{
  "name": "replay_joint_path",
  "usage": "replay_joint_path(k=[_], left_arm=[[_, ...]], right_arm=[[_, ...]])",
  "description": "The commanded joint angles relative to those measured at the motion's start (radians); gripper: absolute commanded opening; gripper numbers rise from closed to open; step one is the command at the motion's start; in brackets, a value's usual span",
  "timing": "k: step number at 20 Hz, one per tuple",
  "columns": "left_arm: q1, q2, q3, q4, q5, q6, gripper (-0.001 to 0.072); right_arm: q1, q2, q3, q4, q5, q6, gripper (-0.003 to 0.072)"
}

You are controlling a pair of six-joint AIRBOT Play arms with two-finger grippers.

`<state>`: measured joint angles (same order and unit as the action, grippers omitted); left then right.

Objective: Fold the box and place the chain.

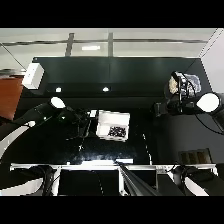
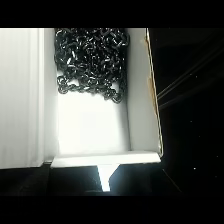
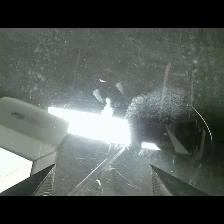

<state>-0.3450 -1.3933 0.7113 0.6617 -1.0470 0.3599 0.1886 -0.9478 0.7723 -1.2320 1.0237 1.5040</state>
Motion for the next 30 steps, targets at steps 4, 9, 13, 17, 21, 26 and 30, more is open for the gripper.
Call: replay_joint_path(k=[4,9,13,17,21,26,30], left_arm=[[-0.005,-0.001,0.000,0.007,0.019,-0.016,0.0701],[-0.005,-0.001,0.000,0.007,0.019,-0.016,0.0491],[-0.005,-0.001,0.000,0.007,0.019,-0.016,0.0483],[-0.005,-0.001,0.000,0.007,0.023,-0.018,0.0470],[-0.005,-0.001,-0.001,0.007,0.018,-0.030,0.0354],[-0.006,-0.001,-0.002,0.007,0.023,-0.035,0.0354],[-0.006,-0.001,-0.002,0.003,0.031,-0.043,0.0354]], right_arm=[[0.000,0.000,0.001,0.000,0.000,0.003,0.0701],[0.000,0.000,0.001,0.000,0.000,0.003,0.0701],[0.000,0.000,0.001,0.000,0.000,0.003,0.0702],[0.000,0.000,0.002,0.054,-0.001,-0.037,0.0702],[0.001,-0.019,0.048,0.148,-0.007,-0.100,0.0702],[0.132,-0.093,0.087,0.232,-0.018,-0.200,0.0702],[0.209,-0.144,0.087,0.233,-0.137,-0.200,0.0701]])
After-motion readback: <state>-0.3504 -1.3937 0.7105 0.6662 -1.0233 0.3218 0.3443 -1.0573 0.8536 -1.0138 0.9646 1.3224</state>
